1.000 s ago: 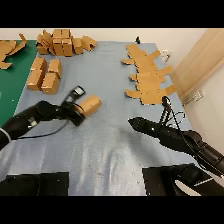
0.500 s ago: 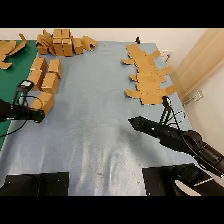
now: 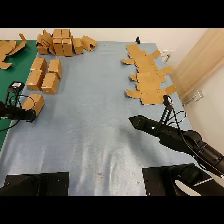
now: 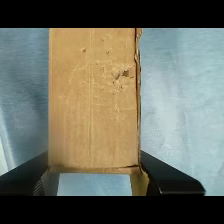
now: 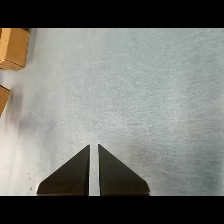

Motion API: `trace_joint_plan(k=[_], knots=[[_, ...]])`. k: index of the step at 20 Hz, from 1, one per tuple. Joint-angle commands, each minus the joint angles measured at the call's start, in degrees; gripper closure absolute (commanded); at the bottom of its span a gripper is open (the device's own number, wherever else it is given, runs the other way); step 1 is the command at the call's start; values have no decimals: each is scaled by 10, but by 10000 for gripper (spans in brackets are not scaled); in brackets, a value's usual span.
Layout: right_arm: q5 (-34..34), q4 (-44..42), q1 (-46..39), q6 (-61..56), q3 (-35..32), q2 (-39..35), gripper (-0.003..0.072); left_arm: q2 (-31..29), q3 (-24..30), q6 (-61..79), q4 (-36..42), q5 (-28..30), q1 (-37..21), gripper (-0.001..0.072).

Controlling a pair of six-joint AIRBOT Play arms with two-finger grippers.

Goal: Fold the box.

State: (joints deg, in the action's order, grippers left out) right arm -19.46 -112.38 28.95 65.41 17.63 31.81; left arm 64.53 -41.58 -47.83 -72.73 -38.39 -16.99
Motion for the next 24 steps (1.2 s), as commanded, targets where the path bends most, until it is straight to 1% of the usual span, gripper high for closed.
trace_joint_plan(k=[1,7,11,12,13,16,18,19,20,24], knots=[[2,0,0,0,0,0,601,54,-34,-32,-10,24,-2,196],[7,1,0,0,0,0,601,111,-99,-72,-10,49,-2,196],[21,1,0,0,0,0,601,135,-111,-72,-8,48,-2,194],[20,1,0,0,0,0,600,136,-111,-72,-8,48,-2,81],[20,1,0,0,0,0,599,136,-111,-73,-8,49,-3,8],[20,1,0,0,0,0,579,136,-112,-73,-8,44,-2,7],[20,1,0,0,0,0,572,136,-121,-73,-10,21,-3,7],[20,1,0,0,0,0,447,134,-131,-73,-13,-1,-3,7],[19,1,0,0,0,0,391,130,-141,-73,-23,-17,-4,7],[16,1,0,0,0,0,378,94,-180,-88,-36,-59,-30,7]])
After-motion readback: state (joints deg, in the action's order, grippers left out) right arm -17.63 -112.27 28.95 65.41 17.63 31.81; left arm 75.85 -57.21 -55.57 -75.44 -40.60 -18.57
